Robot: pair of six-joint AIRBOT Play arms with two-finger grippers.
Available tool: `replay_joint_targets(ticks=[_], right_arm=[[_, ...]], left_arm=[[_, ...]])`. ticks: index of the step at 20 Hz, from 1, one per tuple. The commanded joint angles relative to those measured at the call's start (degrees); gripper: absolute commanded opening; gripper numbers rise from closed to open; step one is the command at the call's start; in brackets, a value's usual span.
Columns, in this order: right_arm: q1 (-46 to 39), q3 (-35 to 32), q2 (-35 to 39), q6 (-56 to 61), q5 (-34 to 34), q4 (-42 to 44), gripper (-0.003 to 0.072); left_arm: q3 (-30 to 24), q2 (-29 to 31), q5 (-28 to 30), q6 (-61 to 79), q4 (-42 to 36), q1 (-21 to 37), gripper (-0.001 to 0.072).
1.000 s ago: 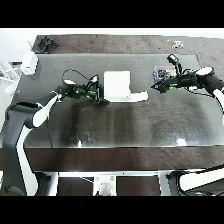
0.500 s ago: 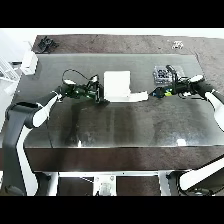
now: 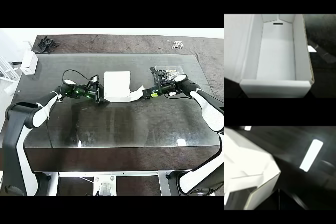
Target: Fold the box and place the chain.
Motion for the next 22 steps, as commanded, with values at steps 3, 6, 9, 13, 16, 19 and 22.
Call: replay_joint_targets(ticks=[3,6,9,13,16,19,22], right_arm=[[1.6,6.9,0.0,5.8,5.8,0.0,0.0009],[1.7,8.7,0.0,7.6,7.5,0.2,0.0043],[1.7,8.8,0.0,8.9,9.0,0.6,0.0249],[1.8,8.8,0.0,9.1,8.9,3.1,0.0299],[3.0,8.8,0.0,9.1,8.4,2.7,0.0354],[3.8,8.8,0.0,9.1,8.1,2.0,0.0465],[3.8,8.8,0.0,10.3,7.8,1.5,0.0465]], left_arm=[[0.0,0.0,0.0,0.0,0.0,0.0,0.0477],[0.0,0.0,0.1,0.0,0.0,0.0,0.0477],[0.0,0.0,0.0,0.0,0.0,0.0,0.0477],[0.0,0.0,0.1,0.0,0.0,0.0,0.0478],[0.0,0.0,0.1,0.0,0.0,0.0,0.0477],[0.0,0.0,0.1,0.0,0.0,0.0,0.0477],[0.0,0.0,0.1,0.0,0.0,0.0,0.0477]])
